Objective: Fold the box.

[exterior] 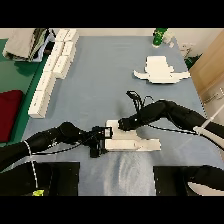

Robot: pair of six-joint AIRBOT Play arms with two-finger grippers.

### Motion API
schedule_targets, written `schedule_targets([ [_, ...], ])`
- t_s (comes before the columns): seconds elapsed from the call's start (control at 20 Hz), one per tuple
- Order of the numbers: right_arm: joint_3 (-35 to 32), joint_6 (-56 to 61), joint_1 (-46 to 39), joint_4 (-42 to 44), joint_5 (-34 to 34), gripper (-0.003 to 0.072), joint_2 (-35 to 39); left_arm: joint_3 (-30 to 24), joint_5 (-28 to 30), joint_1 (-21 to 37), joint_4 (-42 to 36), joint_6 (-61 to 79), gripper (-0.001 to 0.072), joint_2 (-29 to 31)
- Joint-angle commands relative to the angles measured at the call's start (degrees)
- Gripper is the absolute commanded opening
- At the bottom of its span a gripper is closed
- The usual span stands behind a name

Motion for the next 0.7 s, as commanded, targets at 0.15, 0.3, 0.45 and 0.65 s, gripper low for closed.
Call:
schedule_targets([
  [0.15, 0.5, -1.6, 0.2, -0.5, 0.9, 0.0152, -3.3, 0.0, 0.0, 0.0, 0.0, 0.2, 0.0603, 0.0],
  [0.3, 0.5, -1.6, 0.2, 0.1, 1.1, 0.0152, -3.3, 0.0, 0.0, 0.0, 0.0, 0.2, 0.0603, 0.0],
  [0.45, 1.1, -2.9, 0.2, 0.4, 0.8, 0.0151, -2.4, 0.0, 0.0, 0.0, 0.0, 0.2, 0.0603, 0.0],
  [0.65, 2.8, -4.0, 0.2, 0.0, 0.0, 0.0151, 5.2, 0.0, 0.0, 0.0, 0.0, 0.2, 0.0603, 0.0],
])
